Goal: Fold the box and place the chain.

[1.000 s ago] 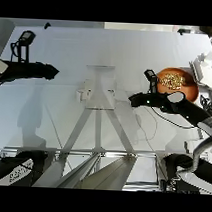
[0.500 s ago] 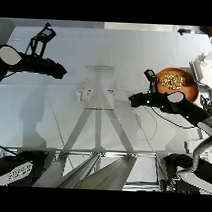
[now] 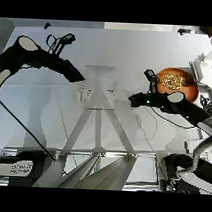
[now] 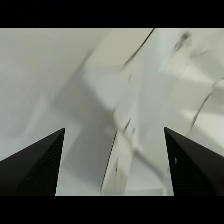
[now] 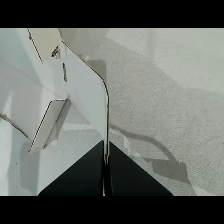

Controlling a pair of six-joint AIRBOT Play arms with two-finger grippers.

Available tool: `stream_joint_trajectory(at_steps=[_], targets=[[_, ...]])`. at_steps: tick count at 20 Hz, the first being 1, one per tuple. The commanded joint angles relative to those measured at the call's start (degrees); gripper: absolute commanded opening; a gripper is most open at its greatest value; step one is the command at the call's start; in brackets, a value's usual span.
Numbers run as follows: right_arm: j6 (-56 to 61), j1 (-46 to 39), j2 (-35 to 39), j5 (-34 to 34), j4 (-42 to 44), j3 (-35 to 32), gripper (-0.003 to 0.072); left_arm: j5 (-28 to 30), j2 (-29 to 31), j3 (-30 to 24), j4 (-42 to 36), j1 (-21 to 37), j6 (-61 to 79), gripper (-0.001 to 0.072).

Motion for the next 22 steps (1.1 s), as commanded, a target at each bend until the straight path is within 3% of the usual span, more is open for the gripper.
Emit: stream_joint_trajectory(at_steps=[1, 14, 16, 17, 19, 21, 22], targets=[[0.0, 0.1, 0.0, 0.0, 0.0, 0.0, 0.001, -2.2, -4.6, 1.2, -8.5, -0.2, 8.7, 0.0693], [0.0, 0.1, 0.0, 0.0, 0.0, 0.0, 0.001, -1.4, -12.4, 1.2, -13.8, -2.0, 19.1, 0.0685], [0.0, 0.1, 0.0, 0.0, 0.0, 0.0, 0.001, -1.4, -13.3, 1.3, -16.2, -2.0, 21.4, 0.0504], [0.0, 0.1, 0.0, 0.0, 0.0, 0.0, 0.001, -1.4, -13.6, 1.3, -18.1, -2.0, 22.9, 0.0454], [0.0, 0.1, 0.0, 0.0, 0.0, 0.0, 0.001, -1.6, -14.0, 1.3, -20.9, -1.9, 25.2, 0.0443], [0.0, 0.1, 0.0, 0.0, 0.0, 0.0, 0.001, -1.9, -14.3, 1.3, -20.9, -1.9, 25.6, 0.0244], [0.0, 0.1, 0.0, 0.0, 0.0, 0.0, 0.001, -2.3, -14.3, 1.3, -20.7, -1.9, 25.6, 0.0198]])
